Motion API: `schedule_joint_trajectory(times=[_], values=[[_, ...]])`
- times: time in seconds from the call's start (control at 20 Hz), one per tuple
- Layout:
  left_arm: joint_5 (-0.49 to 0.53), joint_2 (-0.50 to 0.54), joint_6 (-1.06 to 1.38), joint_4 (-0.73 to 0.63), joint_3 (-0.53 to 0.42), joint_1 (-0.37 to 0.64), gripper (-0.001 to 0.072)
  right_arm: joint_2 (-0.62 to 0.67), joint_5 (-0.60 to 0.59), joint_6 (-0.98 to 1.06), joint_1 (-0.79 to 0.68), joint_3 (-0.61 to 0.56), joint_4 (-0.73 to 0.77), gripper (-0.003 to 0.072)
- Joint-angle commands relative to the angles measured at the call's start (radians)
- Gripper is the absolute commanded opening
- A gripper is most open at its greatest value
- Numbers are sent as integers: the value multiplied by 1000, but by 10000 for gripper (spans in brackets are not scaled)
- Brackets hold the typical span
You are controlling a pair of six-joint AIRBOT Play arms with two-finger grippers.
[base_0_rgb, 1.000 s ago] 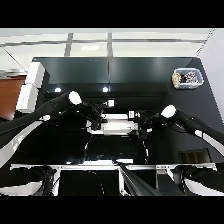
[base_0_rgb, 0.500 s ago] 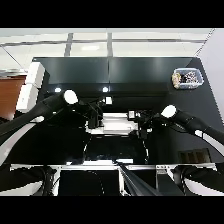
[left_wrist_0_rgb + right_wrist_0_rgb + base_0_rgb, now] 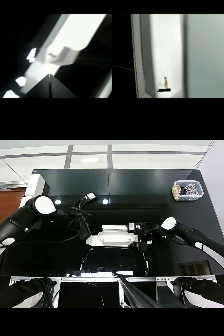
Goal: Fold the box and place the chain.
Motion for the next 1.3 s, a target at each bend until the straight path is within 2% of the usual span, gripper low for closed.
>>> schedule_joint_trajectory(times=[0.0,0.15,0.2,0.3,0.45,0.65,0.85,1.05,1.1,1.25], values=[[40,-5,-21,-356,-61,5,25,0,-1,0,0,0,0,201],[291,-21,3,-482,-129,5,25,0,-1,0,0,0,0,201],[352,-32,3,-481,-132,5,24,0,-1,0,0,0,0,201],[403,-63,27,-481,-130,5,24,0,-1,0,0,0,0,201],[393,-129,48,-428,-130,5,24,0,0,0,0,0,0,201],[286,-186,47,-338,-130,1,24,0,-1,0,0,0,1,201],[325,-206,47,-339,-130,-13,24,0,-1,0,0,0,1,201],[317,-219,48,-338,-130,-28,24,0,-1,0,0,0,1,201],[307,-217,48,-312,-122,-24,24,0,-1,0,0,0,1,201],[196,-163,27,-258,-48,41,22,0,-1,0,0,0,1,201]])
